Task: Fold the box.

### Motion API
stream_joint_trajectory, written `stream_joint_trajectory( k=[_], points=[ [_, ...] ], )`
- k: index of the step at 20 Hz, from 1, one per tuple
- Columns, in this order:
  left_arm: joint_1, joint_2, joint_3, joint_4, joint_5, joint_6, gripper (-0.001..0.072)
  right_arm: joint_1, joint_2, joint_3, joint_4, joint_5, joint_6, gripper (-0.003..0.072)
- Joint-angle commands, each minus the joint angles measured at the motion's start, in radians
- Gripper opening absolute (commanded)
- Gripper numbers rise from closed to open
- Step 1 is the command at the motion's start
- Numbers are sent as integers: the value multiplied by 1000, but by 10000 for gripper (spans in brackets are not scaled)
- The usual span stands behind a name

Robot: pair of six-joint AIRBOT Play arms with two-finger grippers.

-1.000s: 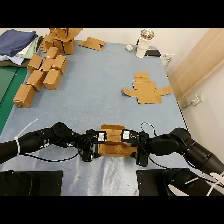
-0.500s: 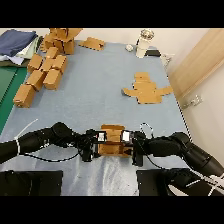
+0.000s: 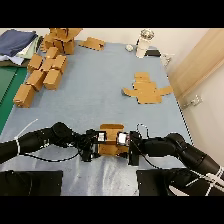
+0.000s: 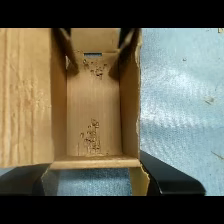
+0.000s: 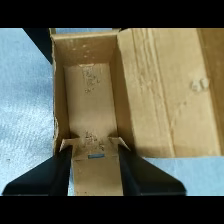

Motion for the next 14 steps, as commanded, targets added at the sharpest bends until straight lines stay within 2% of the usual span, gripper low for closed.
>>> stream_joint_trajectory(
  k=[1,6,8,10,12,14],
  points=[
    [0,0,1,0,0,0,310,4,-19,0,23,8,-4,457],
    [0,0,1,0,0,-1,310,4,-20,0,11,0,-3,457],
    [0,0,1,0,0,0,310,3,-10,9,-68,-37,64,445],
    [0,0,1,0,0,-1,311,3,24,70,-275,-184,369,283],
    [0,0,1,0,0,-1,310,3,69,164,-541,-391,780,29],
    [0,0,1,0,0,-1,310,-7,114,231,-788,-569,1159,4]
  ],
)
